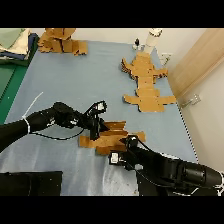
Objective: Fold the box.
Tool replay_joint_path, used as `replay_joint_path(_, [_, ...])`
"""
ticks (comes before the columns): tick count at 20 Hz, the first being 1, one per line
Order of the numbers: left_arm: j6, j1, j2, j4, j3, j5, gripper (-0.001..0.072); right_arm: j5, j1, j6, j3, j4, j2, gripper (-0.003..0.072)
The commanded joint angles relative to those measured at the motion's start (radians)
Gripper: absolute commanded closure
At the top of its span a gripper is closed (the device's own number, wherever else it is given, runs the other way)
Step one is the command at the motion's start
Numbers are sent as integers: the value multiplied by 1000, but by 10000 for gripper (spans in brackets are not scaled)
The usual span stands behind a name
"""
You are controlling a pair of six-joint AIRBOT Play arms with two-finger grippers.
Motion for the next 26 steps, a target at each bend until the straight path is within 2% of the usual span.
replay_joint_path(1, [0,0,0,0,1,0,697,2,-29,108,2,-25,0,104])
replay_joint_path(6, [0,0,0,0,1,0,698,24,-37,116,3,-28,-77,102])
replay_joint_path(9, [0,0,0,0,1,0,698,-4,-37,208,19,-53,-59,82])
replay_joint_path(10, [0,0,0,0,1,0,698,-53,-37,247,32,-59,-43,-34])
replay_joint_path(11, [0,0,0,0,1,0,698,-90,-37,283,40,-55,-24,-34])
replay_joint_path(14, [0,0,0,0,1,0,698,-105,-55,282,42,-62,-3,-34])
replay_joint_path(19, [0,0,0,0,1,0,698,-93,-116,195,42,-63,-3,-34])
replay_joint_path(22, [0,0,0,0,1,0,698,-8,-173,69,42,-45,-3,-34])
replay_joint_path(24, [0,0,0,0,1,0,697,60,-253,-72,42,50,-3,-34])
replay_joint_path(26, [0,0,0,0,1,0,698,101,-353,-307,42,258,-5,-34])
